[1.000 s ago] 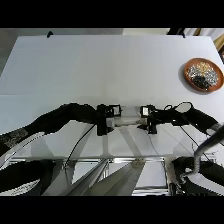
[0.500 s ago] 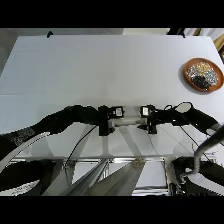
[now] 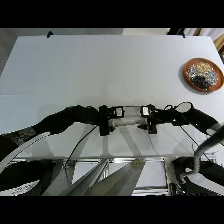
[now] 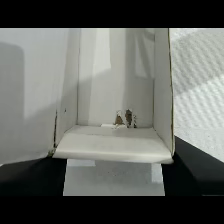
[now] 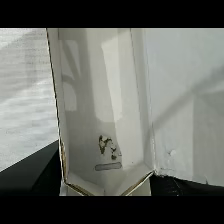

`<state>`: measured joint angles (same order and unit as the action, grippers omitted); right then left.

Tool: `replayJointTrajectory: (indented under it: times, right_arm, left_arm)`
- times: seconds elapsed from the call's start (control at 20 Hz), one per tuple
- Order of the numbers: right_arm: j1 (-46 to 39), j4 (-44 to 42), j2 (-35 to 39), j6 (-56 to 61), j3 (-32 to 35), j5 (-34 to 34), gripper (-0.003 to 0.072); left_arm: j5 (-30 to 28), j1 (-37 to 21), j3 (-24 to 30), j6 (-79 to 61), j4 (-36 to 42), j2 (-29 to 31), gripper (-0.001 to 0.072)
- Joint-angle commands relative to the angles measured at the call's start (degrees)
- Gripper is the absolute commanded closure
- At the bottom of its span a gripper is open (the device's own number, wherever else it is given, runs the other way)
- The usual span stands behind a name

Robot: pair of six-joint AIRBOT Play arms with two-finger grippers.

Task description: Fold the box and place the chain.

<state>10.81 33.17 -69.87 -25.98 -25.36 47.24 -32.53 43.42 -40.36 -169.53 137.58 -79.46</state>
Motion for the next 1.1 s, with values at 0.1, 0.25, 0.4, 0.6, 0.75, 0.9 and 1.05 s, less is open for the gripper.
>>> replayJointTrajectory:
  times: [0.1,0.25,0.4,0.6,0.75,0.9,1.05]
  right_arm:
    - [0.02,0.00,0.04,0.00,0.00,0.09,0.0288]
    - [0.02,0.00,0.04,0.00,0.00,0.09,0.0288]
    - [0.02,0.00,0.04,0.00,0.00,0.09,0.0288]
    - [0.02,0.00,0.04,0.00,0.00,0.09,0.0288]
    - [0.02,0.00,0.04,0.00,0.00,0.09,0.0288]
    - [0.02,-0.02,0.04,0.00,0.00,0.11,0.0288]
    - [0.02,-0.04,0.04,0.46,0.00,0.70,0.0288]
  left_arm:
    - [0.00,0.24,-0.07,0.00,-0.76,-0.04,0.0498]
    - [-0.02,0.24,-0.07,0.00,-0.92,-0.02,0.0498]
    - [0.00,0.24,-0.07,0.00,-0.92,0.00,0.0498]
    - [0.00,0.24,-0.07,0.00,-0.92,0.00,0.0498]
    - [0.00,0.24,-0.07,0.00,-0.92,0.00,0.0498]
    - [-0.02,0.24,-0.07,0.00,-0.94,0.00,0.0498]
    - [-0.02,0.24,-0.07,0.00,-0.92,0.00,0.0498]
